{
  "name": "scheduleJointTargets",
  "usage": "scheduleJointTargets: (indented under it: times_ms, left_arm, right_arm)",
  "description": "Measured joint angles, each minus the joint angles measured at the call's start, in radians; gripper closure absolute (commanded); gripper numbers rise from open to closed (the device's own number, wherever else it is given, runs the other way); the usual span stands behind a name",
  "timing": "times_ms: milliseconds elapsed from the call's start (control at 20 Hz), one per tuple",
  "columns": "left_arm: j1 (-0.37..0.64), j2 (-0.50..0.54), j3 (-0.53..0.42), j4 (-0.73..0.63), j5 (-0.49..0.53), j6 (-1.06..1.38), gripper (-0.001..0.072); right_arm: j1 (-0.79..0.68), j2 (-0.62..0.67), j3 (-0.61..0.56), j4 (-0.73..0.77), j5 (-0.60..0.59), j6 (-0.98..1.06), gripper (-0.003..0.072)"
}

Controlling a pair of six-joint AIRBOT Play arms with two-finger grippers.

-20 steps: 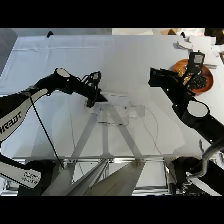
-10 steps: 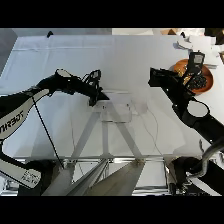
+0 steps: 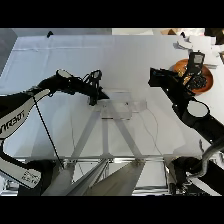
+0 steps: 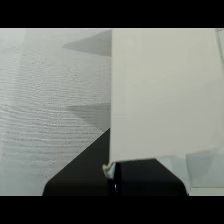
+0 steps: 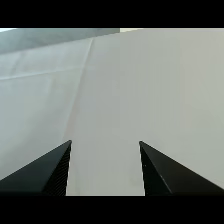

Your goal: Fold the box and place the chain.

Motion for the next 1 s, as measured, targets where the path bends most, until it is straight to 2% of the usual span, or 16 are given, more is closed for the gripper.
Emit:
scheduleJointTargets:
  times_ms: [1000]
  left_arm:
    - [0.000,0.000,0.001,0.033,0.007,0.000,0.0701]
  right_arm:
    - [0.000,0.000,0.000,0.000,-0.001,0.000,0.0227]
